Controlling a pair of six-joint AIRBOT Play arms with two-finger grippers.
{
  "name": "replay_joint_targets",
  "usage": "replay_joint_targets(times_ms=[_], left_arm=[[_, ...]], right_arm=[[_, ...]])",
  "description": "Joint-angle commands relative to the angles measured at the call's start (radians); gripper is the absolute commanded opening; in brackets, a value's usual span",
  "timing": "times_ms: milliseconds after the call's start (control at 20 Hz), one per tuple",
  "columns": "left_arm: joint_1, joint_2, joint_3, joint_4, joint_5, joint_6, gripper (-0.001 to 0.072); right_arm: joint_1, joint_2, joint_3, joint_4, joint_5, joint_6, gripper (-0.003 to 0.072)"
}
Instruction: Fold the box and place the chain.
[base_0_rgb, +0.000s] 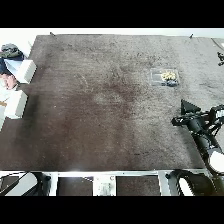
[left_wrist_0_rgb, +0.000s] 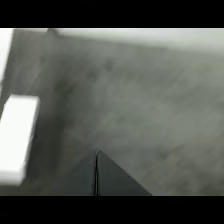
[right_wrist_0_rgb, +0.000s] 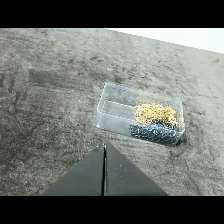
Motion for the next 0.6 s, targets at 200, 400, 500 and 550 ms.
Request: replay_joint_targets(times_ms=[200, 400, 500, 550], left_arm=[[-0.277, 0.179, -0.033, -0.100, 0.211, 0.161, 0.0006], [-0.471, 0.380, -0.216, -0.100, 0.578, 0.269, 0.0005], [-0.568, 0.476, -0.343, -0.100, 0.750, 0.273, 0.0005], [-0.620, 0.521, -0.414, -0.100, 0.833, 0.273, 0.0005]], right_arm=[[0.001, 0.001, 0.000, 0.000, -0.003, 0.000, 0.0009], [0.001, 0.001, -0.001, 0.000, -0.003, 0.000, 0.0009], [0.001, 0.001, 0.000, 0.000, -0.003, 0.000, 0.0009], [0.001, 0.001, -0.001, 0.000, -0.003, 0.000, 0.0009]])
